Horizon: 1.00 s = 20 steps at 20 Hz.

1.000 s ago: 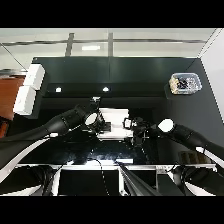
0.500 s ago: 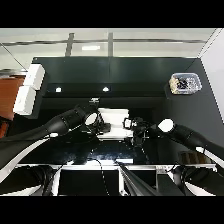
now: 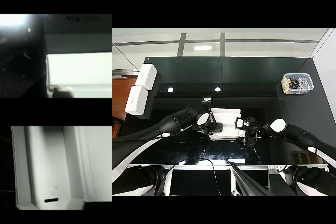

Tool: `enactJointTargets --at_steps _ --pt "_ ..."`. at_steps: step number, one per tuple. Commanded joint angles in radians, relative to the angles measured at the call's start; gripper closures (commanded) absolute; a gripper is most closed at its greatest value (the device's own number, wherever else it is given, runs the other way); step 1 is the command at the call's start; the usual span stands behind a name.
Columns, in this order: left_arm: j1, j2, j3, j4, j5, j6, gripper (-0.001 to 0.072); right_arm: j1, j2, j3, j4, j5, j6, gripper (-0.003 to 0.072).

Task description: Fold the box and place the chain.

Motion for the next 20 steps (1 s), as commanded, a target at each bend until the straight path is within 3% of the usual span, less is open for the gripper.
enactJointTargets --at_steps 1,4,7,10,11,20 --pt "0.0 0.0 0.001 -0.004 -0.008 0.006 0.0677 0.0 0.005 0.001 0.003 0.045 0.012 -0.0017" --pt "0.0 0.0 0.001 -0.003 -0.007 0.006 0.0677 -0.001 0.047 0.026 -0.064 0.095 0.074 -0.0016" --pt "0.001 0.001 0.001 0.0 -0.008 0.011 0.0677 -0.006 0.101 0.068 -0.298 0.173 0.24 -0.0015" --pt "0.0 0.001 0.001 -0.001 -0.011 0.029 0.0677 -0.016 0.126 0.076 -0.412 0.243 0.292 -0.0014" --pt "0.0 0.001 0.001 0.0 -0.013 0.029 0.0677 -0.017 0.126 0.075 -0.42 0.25 0.291 0.0023" --pt "-0.001 0.0 0.008 0.043 -0.045 -0.002 0.068 -0.017 0.125 0.075 -0.346 0.18 0.277 0.0025"
